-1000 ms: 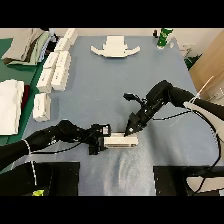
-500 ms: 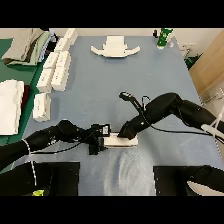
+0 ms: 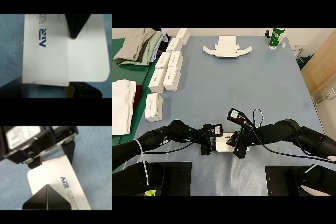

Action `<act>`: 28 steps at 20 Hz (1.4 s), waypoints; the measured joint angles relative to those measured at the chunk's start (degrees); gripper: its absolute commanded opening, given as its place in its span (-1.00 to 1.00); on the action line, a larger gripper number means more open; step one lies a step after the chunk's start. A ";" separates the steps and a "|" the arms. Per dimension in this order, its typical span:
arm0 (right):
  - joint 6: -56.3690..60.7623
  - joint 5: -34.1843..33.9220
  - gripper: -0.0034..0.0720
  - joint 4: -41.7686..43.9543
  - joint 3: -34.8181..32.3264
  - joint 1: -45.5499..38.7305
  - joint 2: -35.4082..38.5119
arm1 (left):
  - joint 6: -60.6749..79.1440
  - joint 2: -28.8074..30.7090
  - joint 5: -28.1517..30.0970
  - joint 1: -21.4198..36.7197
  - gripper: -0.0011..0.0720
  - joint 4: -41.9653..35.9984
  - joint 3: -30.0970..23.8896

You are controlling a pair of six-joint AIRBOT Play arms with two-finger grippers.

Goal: Fold the box.

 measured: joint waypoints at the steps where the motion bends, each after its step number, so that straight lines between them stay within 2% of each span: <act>1: -0.04 1.42 -0.60 -1.97 -0.22 0.87 0.76 | 0.00 0.00 0.00 0.00 0.30 0.00 0.00; 2: -0.26 2.56 -0.22 -4.28 -0.37 1.81 1.44 | 0.02 0.00 0.00 0.00 0.30 0.00 0.00; 3: -0.55 3.30 -0.10 -6.49 -0.50 2.56 1.97 | 0.02 0.00 0.00 -0.02 0.30 0.02 0.00; 5: -1.07 4.46 -0.10 -10.60 -0.63 3.72 2.54 | 0.00 0.00 0.00 0.00 0.30 0.00 0.00; 6: -1.73 4.87 0.03 -12.22 -0.70 4.13 2.71 | 0.02 0.00 0.00 -0.02 0.30 0.00 0.00; 7: -2.60 5.11 0.44 -13.38 -0.72 4.42 2.80 | 0.02 0.00 0.00 0.00 0.30 0.00 0.00; 8: -3.82 5.35 0.51 -14.43 -0.74 4.70 2.89 | 0.02 0.00 0.00 0.00 0.30 0.00 0.00; 17: -16.90 5.66 0.49 -18.34 -0.76 6.01 -0.46 | 0.02 0.00 0.00 0.00 0.30 0.00 0.00; 28: -20.57 9.99 0.49 -21.94 -0.59 6.16 0.70 | -0.04 0.00 0.20 0.00 0.30 -0.07 0.00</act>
